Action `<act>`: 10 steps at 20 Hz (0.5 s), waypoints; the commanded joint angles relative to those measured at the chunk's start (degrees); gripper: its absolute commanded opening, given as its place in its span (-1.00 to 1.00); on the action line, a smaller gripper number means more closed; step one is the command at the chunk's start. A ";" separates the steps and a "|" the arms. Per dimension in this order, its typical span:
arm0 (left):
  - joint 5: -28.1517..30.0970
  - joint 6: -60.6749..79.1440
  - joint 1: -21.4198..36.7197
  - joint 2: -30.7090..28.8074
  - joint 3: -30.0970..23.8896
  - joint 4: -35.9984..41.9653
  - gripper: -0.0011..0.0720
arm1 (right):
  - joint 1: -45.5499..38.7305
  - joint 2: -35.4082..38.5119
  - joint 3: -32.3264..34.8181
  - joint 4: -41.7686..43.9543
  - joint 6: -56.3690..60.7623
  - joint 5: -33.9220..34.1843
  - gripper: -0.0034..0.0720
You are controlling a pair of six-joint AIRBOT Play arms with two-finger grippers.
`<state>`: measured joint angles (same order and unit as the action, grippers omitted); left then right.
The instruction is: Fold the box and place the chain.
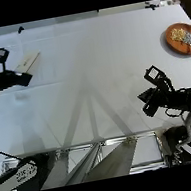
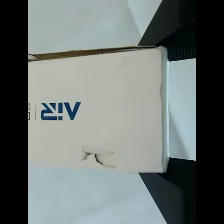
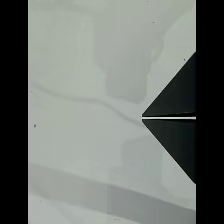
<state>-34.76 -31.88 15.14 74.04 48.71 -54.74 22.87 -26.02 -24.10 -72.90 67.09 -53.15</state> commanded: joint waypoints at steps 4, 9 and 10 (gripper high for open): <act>-9.11 -13.38 10.49 0.61 -0.02 -13.53 -0.03 | -0.02 0.04 0.00 0.00 0.22 -0.02 -0.88; -13.46 -15.85 10.56 2.97 -0.13 -13.44 0.95 | -0.02 0.04 0.00 0.07 0.61 -0.09 -0.88; -14.03 -16.00 10.56 2.86 -0.13 -13.42 0.96 | -0.02 0.04 0.00 0.04 0.61 -0.07 -0.88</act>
<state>-45.67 -45.56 25.19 76.27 48.62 -67.24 22.87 -26.02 -24.10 -72.90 67.53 -53.19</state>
